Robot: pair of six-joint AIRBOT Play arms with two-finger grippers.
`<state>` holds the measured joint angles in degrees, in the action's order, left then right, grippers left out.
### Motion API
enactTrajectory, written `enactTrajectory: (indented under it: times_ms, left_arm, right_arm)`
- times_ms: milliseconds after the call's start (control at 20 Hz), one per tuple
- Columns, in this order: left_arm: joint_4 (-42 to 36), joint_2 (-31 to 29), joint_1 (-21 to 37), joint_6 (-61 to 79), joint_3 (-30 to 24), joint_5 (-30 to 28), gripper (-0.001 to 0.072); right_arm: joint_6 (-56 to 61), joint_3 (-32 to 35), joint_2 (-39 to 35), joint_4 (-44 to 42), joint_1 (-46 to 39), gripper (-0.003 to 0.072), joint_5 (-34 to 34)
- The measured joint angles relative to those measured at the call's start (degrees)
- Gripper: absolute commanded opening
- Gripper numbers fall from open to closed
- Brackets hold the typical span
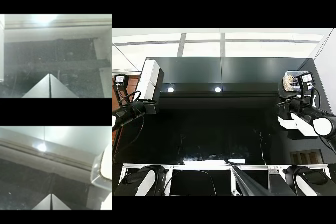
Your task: Fold the box and place the chain.
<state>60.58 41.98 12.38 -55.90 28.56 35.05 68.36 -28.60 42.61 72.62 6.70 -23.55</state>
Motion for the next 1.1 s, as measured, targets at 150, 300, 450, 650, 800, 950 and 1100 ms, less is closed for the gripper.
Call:
enactTrajectory:
  times_ms: [150,300,450,650,800,950,1100]
  left_arm:
    - [0.0,0.0,0.0,0.0,0.0,0.0,0.003]
    - [0.0,0.0,0.0,0.0,0.0,0.0,0.003]
    - [0.0,0.0,0.0,0.0,0.0,0.0,0.003]
    - [0.0,0.0,0.0,0.0,0.0,0.0,0.003]
    - [0.0,0.0,0.0,0.0,0.0,0.0,0.003]
    - [0.0,0.0,0.0,0.0,0.0,0.0,0.003]
    - [0.0,0.0,0.0,0.0,0.0,-0.2,0.003]
  right_arm:
    - [0.0,0.0,0.0,0.0,0.0,0.0016,0.0]
    - [0.0,0.0,0.0,0.0,0.0,0.0015,0.0]
    - [0.0,0.0,0.0,0.0,0.0,0.0016,0.0]
    - [0.0,0.0,0.0,-0.8,0.0,0.0015,1.3]
    - [0.0,0.0,0.0,-8.5,0.0,0.0016,8.5]
    - [0.1,0.0,0.0,-17.7,0.0,0.0016,17.0]
    - [0.2,0.0,0.0,-20.6,-1.9,0.0628,20.8]
